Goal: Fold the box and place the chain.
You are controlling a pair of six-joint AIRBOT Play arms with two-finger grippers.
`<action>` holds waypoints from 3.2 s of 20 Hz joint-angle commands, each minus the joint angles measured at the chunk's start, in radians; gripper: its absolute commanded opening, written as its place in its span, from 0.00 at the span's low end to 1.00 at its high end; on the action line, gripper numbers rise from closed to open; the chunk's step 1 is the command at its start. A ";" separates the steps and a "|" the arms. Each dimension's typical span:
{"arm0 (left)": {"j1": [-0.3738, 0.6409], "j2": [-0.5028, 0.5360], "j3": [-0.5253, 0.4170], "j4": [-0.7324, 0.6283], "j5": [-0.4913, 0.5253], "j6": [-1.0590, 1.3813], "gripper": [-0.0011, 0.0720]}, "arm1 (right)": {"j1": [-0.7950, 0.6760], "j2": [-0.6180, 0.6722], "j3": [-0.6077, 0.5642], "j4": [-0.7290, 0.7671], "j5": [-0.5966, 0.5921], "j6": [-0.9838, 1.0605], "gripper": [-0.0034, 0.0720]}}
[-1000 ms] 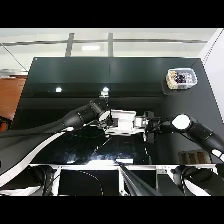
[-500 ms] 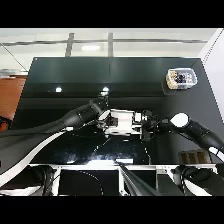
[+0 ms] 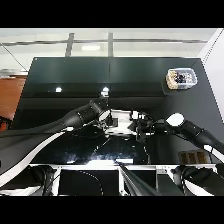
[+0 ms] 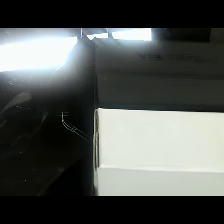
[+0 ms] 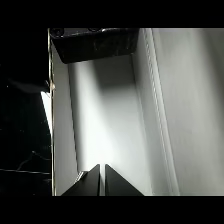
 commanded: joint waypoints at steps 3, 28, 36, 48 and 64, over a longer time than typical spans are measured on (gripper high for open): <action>0.000 -0.001 0.001 0.000 0.000 -0.002 0.05 | 0.005 -0.011 0.000 0.006 -0.001 0.003 0.26; 0.000 -0.001 0.001 0.000 -0.003 -0.002 0.05 | -0.084 0.042 -0.014 -0.249 -0.004 0.121 0.64; 0.000 -0.001 0.001 0.000 -0.003 -0.002 0.05 | -0.041 0.040 -0.013 -0.118 -0.024 -0.024 0.50; 0.000 -0.001 0.001 -0.003 0.000 -0.002 0.05 | -0.041 0.000 -0.014 0.058 -0.003 -0.023 0.49; 0.000 -0.001 0.001 -0.015 0.000 -0.002 0.05 | -0.041 -0.005 -0.014 0.058 -0.027 -0.023 0.35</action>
